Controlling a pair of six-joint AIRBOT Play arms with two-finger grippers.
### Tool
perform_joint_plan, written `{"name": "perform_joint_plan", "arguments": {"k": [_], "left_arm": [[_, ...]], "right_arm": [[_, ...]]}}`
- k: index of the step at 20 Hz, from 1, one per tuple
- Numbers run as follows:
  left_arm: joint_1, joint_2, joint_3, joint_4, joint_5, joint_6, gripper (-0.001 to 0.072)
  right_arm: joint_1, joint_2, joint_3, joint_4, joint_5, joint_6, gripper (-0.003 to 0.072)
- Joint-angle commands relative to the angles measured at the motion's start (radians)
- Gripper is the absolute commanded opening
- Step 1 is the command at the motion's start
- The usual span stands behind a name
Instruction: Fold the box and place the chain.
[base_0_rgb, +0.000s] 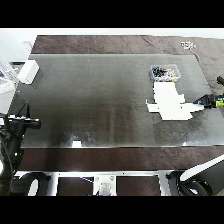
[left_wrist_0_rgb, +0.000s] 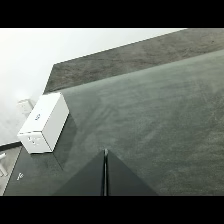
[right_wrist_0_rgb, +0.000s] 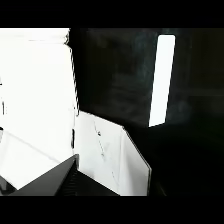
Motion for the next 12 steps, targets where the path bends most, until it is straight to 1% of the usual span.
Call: {"name": "perform_joint_plan", "arguments": {"k": [1,3,4,5,6,7,8,9,10,12], "left_arm": [[0.001,0.001,0.000,0.000,0.000,0.000,0.0021],[0.001,0.001,0.000,0.000,0.000,0.000,0.0021],[0.000,0.001,0.000,0.000,0.000,0.000,0.0022],[0.001,0.001,0.000,0.000,0.000,0.000,0.0022],[0.000,0.001,0.000,0.000,0.000,0.000,0.0021],[0.001,0.001,0.000,0.000,0.000,0.000,0.0021],[0.001,0.001,0.000,0.000,0.000,0.000,0.0021],[0.001,0.001,0.000,0.000,0.000,0.000,0.0022],[0.001,0.001,0.000,0.000,0.000,0.000,0.0021],[0.001,0.001,0.000,0.000,0.000,0.000,0.0021]], "right_arm": [[0.013,-0.016,-0.005,0.005,0.027,0.003,0.0472],[0.021,-0.021,-0.015,0.005,0.028,0.003,0.0460],[0.026,-0.024,-0.021,0.005,0.028,0.003,0.0443],[0.032,-0.031,-0.025,0.005,0.035,0.003,0.0407],[0.037,-0.038,-0.031,0.006,0.043,-0.007,0.0315],[0.044,-0.045,-0.035,0.006,0.053,-0.025,0.0270],[0.052,-0.052,-0.035,0.008,0.062,-0.027,0.0267],[0.057,-0.053,-0.035,0.009,0.066,-0.032,0.0168],[0.063,-0.051,-0.032,0.019,0.086,-0.061,0.0002],[0.077,-0.036,-0.031,0.074,0.103,-0.056,0.0001]]}}
